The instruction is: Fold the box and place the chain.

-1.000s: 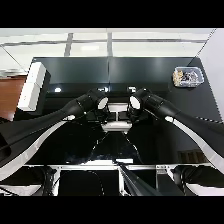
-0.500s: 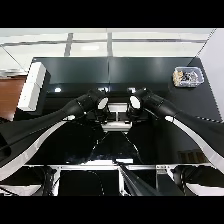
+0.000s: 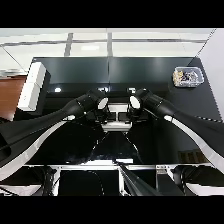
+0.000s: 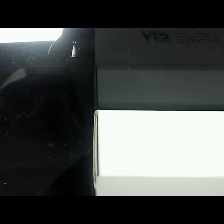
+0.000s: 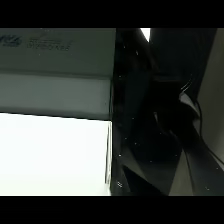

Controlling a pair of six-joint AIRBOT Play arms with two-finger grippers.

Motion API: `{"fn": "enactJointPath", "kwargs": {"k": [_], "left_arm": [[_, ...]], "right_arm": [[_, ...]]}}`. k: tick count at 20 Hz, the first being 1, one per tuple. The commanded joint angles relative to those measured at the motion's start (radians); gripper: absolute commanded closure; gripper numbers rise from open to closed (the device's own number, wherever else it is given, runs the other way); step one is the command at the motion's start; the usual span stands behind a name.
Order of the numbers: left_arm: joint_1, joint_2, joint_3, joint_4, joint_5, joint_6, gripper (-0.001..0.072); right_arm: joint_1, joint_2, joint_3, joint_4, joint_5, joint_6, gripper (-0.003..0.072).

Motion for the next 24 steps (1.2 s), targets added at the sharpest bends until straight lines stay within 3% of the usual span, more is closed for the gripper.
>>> {"fn": "enactJointPath", "kwargs": {"k": [1,2,7,8,9,10,13,17,19,23,24], "left_arm": [[0.000,-0.001,0.001,0.000,0.000,0.002,0.0680],[0.000,-0.001,0.001,0.000,0.000,0.002,0.0680],[0.000,-0.001,0.001,0.001,0.000,0.002,0.0680],[0.000,-0.001,0.001,0.001,0.000,0.002,0.0680],[0.000,-0.001,0.001,0.001,0.000,0.002,0.0680],[0.000,-0.001,0.001,0.001,-0.001,0.002,0.0680],[0.000,-0.001,0.001,0.001,0.000,0.002,0.0680],[0.000,-0.001,0.001,0.001,0.000,0.002,0.0680],[0.000,-0.001,0.001,0.001,0.000,0.002,0.0680],[0.000,-0.001,0.001,0.003,0.003,0.002,0.0680],[0.000,-0.001,0.001,0.003,0.004,0.002,0.0680]], "right_arm": [[0.000,-0.002,0.000,0.002,-0.005,-0.001,0.0563],[0.000,-0.002,0.000,0.002,-0.007,-0.004,0.0663],[-0.001,-0.002,0.000,0.001,-0.014,-0.003,0.0667],[-0.003,0.000,0.000,-0.002,-0.013,-0.003,0.0574],[-0.008,0.003,0.000,-0.001,-0.011,-0.004,0.0358],[-0.011,0.013,0.000,-0.002,-0.006,-0.009,0.0311],[-0.028,0.093,0.001,-0.003,0.021,-0.079,0.0311],[-0.073,0.309,0.006,-0.040,0.093,-0.190,0.0311],[-0.109,0.429,0.006,-0.150,0.082,-0.229,0.0310],[-0.214,0.512,0.001,-0.731,0.046,-0.214,0.0308],[-0.283,0.506,-0.017,-0.776,-0.036,-0.206,0.0065]]}}
